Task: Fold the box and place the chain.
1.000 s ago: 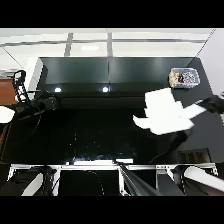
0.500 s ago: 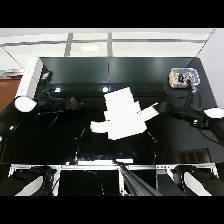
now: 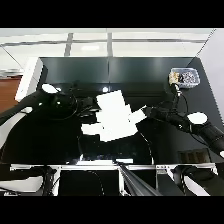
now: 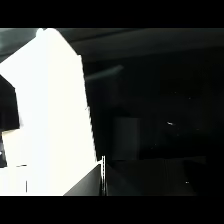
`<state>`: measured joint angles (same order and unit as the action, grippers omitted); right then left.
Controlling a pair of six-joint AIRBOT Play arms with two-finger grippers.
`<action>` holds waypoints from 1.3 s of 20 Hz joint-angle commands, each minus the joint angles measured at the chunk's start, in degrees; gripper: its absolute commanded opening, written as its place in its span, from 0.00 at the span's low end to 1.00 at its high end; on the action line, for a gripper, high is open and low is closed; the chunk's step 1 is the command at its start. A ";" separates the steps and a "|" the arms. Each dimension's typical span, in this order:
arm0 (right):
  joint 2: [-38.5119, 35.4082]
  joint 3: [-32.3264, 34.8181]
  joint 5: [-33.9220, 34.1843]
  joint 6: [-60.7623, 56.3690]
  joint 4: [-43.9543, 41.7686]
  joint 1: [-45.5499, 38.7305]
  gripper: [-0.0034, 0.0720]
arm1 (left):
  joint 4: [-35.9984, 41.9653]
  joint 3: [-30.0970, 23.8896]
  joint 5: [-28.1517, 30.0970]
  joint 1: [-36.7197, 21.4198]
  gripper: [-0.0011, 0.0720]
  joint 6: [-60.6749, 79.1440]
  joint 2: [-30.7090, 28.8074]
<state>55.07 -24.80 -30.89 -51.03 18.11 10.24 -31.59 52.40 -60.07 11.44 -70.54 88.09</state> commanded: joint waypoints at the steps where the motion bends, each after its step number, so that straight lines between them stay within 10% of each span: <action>1: -0.04 0.04 0.02 -0.20 -0.09 0.59 0.06 | 6.80 3.45 -2.95 1.20 0.97 3.48 6.64; 17: -0.02 0.04 -2.49 -0.15 0.57 0.59 0.06 | 0.02 22.99 -27.52 7.08 0.81 24.44 18.43; 22: -0.02 0.04 -2.45 -0.13 1.01 0.59 0.06 | -4.07 25.55 -28.26 6.84 0.59 23.80 19.58; 26: -0.02 0.04 -2.25 -0.13 2.29 0.59 0.06 | -4.28 25.53 -32.44 5.55 0.13 24.26 19.76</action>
<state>55.07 -24.75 -33.34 -51.16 19.51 10.76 -35.05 77.47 -89.34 17.58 -46.81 107.55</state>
